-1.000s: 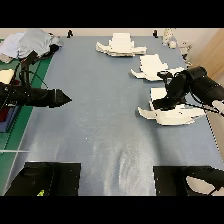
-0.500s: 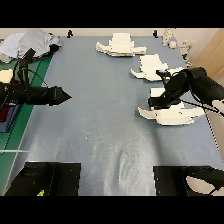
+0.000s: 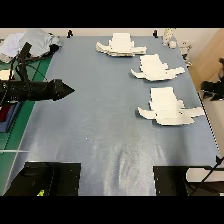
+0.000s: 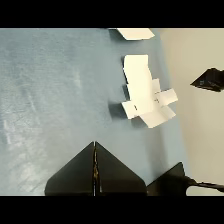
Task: Fold the box.
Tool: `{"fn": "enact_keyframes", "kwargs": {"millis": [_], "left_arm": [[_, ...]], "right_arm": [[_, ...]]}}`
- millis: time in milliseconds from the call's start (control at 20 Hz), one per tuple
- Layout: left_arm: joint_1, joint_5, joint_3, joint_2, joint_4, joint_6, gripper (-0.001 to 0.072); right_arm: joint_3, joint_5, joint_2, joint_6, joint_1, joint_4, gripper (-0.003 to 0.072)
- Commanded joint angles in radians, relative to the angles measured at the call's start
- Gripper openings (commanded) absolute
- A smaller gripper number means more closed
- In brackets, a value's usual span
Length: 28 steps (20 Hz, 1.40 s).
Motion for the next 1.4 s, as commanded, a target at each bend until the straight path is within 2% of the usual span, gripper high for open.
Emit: {"fn": "enact_keyframes", "kwargs": {"millis": [0,100,250,450,700,800,900,950,1000,1100,1150,1350], "left_arm": [[-0.03,-0.032,-0.001,-0.01,-0.021,-0.045,0.0013],[-0.054,-0.032,-0.001,-0.021,-0.021,-0.048,0.0013],[-0.078,-0.027,-0.001,-0.042,-0.023,-0.077,0.0014],[-0.079,-0.022,-0.001,-0.078,-0.048,-0.077,0.0014],[-0.08,-0.022,-0.001,-0.106,-0.048,-0.077,0.0014],[-0.079,-0.027,-0.001,-0.107,-0.048,-0.077,0.0013],[-0.079,-0.036,-0.001,-0.107,-0.047,-0.077,0.0013],[-0.079,-0.038,-0.001,-0.106,-0.047,-0.077,0.0013],[-0.079,-0.039,-0.001,-0.106,-0.048,-0.077,0.0013],[-0.079,-0.055,-0.001,-0.106,-0.047,-0.076,0.0013],[-0.079,-0.065,-0.001,-0.106,-0.047,-0.076,0.0013],[-0.079,-0.056,-0.001,-0.107,-0.047,-0.072,0.0013]], "right_arm": [[0.038,-0.029,-0.152,-0.224,-0.326,0.364,0.0479],[0.085,-0.086,-0.265,-0.287,-0.433,0.46,0.0479],[0.145,-0.182,-0.385,-0.389,-0.497,0.62,0.0472],[0.179,-0.272,-0.475,-0.454,-0.483,0.717,0.0443],[0.179,-0.317,-0.518,-0.471,-0.414,0.711,0.0442],[0.18,-0.324,-0.527,-0.477,-0.38,0.709,0.0372],[0.179,-0.328,-0.529,-0.477,-0.353,0.697,0.0362],[0.18,-0.33,-0.529,-0.488,-0.346,0.697,0.028],[0.18,-0.33,-0.527,-0.496,-0.341,0.697,0.0278],[0.179,-0.33,-0.521,-0.524,-0.337,0.698,0.0084],[0.179,-0.33,-0.514,-0.535,-0.335,0.698,0.0013],[0.176,-0.325,-0.476,-0.534,-0.296,0.751,0.0003]]}}
